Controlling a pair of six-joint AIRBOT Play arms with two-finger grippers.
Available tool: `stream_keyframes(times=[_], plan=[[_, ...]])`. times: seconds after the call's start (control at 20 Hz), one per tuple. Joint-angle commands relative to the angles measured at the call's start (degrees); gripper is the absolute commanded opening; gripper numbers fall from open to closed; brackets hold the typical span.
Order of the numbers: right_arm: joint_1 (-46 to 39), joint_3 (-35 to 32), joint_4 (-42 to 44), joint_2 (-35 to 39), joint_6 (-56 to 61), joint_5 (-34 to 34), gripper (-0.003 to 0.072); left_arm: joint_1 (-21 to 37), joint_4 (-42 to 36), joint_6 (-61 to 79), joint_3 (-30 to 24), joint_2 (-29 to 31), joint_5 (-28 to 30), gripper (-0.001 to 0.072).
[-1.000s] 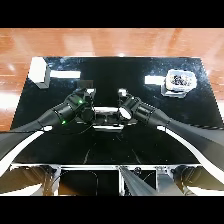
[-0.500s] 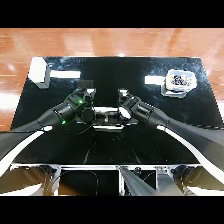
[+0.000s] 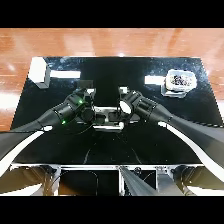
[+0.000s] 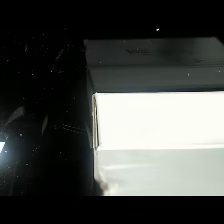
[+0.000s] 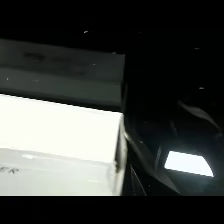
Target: Fold the box and place the chain.
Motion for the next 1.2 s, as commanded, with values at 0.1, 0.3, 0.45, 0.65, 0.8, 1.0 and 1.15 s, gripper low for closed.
stream_keyframes(times=[0.1, 0.3, 0.45, 0.65, 0.8, 1.0, 1.15], plan=[[-1.0, 2.3, -0.1, 0.0, -1.6, 3.4, 0.0313, 0.0, 0.0, 0.0, 0.0, 0.0, 0.2, 0.0018], [-0.9, 2.3, 0.3, -0.2, -2.6, 1.7, 0.0186, 0.0, 0.0, 0.0, 0.0, 0.0, 0.2, 0.0018], [-0.3, 2.3, 0.4, -1.7, -2.6, 1.5, 0.0186, 0.0, 0.0, 0.0, 0.0, 0.0, 0.2, 0.0018], [0.2, 2.3, 0.8, -3.6, -2.1, 0.8, 0.0186, 0.0, 0.0, 0.0, 0.0, 0.0, 0.2, 0.0018], [0.2, 2.3, 0.8, -4.8, -1.9, 0.8, 0.0186, 0.0, 0.0, 0.0, 0.0, 0.0, 0.3, 0.0018], [0.2, 2.3, 0.8, -5.0, -1.9, 0.7, 0.0186, 0.0, 0.0, 0.0, 0.0, 0.0, 0.3, 0.0018], [0.2, 2.3, 0.8, -5.2, -1.9, 0.7, 0.0184, 0.0, 0.0, 0.0, 0.0, 0.0, 0.3, 0.0018]])
